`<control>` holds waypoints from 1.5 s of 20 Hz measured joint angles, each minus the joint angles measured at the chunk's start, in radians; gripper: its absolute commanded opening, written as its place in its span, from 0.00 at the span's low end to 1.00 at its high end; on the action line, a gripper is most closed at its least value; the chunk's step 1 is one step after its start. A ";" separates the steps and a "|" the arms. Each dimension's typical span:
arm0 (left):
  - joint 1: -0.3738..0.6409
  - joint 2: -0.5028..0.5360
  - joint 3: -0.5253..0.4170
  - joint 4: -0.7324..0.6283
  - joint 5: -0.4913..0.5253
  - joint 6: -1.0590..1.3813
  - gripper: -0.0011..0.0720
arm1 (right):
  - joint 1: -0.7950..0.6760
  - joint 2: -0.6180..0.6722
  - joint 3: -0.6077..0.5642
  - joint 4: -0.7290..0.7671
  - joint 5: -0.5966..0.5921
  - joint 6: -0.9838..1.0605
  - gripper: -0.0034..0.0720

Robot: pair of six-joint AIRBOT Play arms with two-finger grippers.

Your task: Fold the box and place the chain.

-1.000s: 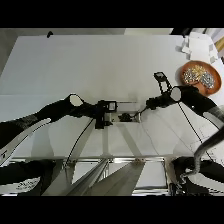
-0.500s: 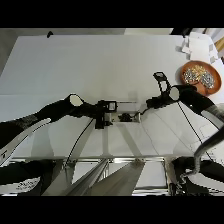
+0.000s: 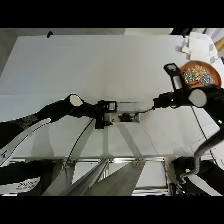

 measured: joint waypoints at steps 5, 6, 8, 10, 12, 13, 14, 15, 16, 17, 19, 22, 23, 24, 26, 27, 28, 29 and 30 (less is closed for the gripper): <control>0.000 0.000 0.000 0.000 0.000 0.000 0.03 | 0.000 0.185 -0.003 0.116 0.101 -0.074 0.06; 0.000 0.000 0.000 0.000 0.000 0.000 0.03 | 0.000 0.211 -0.003 0.153 0.115 -0.092 0.06; 0.000 0.000 0.000 0.000 0.000 0.000 0.03 | 0.000 0.247 -0.003 0.231 0.129 -0.131 0.06; 0.000 0.000 0.000 0.000 0.000 0.000 0.03 | 0.006 0.266 -0.003 0.309 0.136 -0.166 0.06; 0.000 0.000 0.000 0.000 0.000 0.000 0.03 | 0.031 0.275 -0.003 0.364 0.133 -0.188 0.06; 0.000 0.000 0.000 0.000 0.000 0.000 0.03 | 0.053 0.278 -0.003 0.387 0.121 -0.196 0.06; 0.000 0.000 0.000 0.000 0.000 0.000 0.03 | 0.079 0.280 -0.003 0.403 0.102 -0.202 0.06; 0.000 0.000 0.000 0.000 0.000 0.000 0.03 | 0.104 0.280 -0.003 0.415 0.081 -0.204 0.06; 0.000 0.000 0.000 0.000 0.000 0.000 0.03 | 0.132 0.279 -0.003 0.424 0.059 -0.207 0.06; 0.000 0.000 0.000 0.000 0.000 0.000 0.03 | 0.156 0.276 -0.003 0.434 0.036 -0.207 0.06; 0.000 0.000 0.000 0.000 0.000 0.000 0.03 | 0.201 0.263 -0.003 0.446 -0.010 -0.207 0.06; 0.000 0.000 0.000 0.000 0.000 0.000 0.03 | 0.261 0.226 -0.003 0.467 -0.074 -0.207 0.06; 0.000 0.000 0.000 0.000 0.000 0.000 0.03 | 0.276 0.211 -0.003 0.472 -0.093 -0.208 0.06; 0.000 0.000 0.000 0.000 0.000 0.000 0.03 | 0.288 0.194 -0.003 0.476 -0.110 -0.208 0.06; 0.000 0.000 0.000 0.000 0.000 0.000 0.03 | 0.303 0.153 -0.010 0.481 -0.133 -0.208 0.06; 0.000 0.000 0.000 0.000 0.000 0.000 0.03 | 0.308 0.132 -0.016 0.482 -0.140 -0.208 0.06; 0.000 0.000 0.000 0.000 0.000 0.000 0.03 | 0.311 0.109 -0.022 0.483 -0.145 -0.209 0.06; 0.000 0.000 0.000 0.000 0.000 0.000 0.03 | 0.314 0.087 -0.029 0.483 -0.148 -0.209 0.06; 0.000 0.000 0.000 0.000 0.000 0.000 0.03 | 0.315 0.064 -0.036 0.483 -0.151 -0.209 0.06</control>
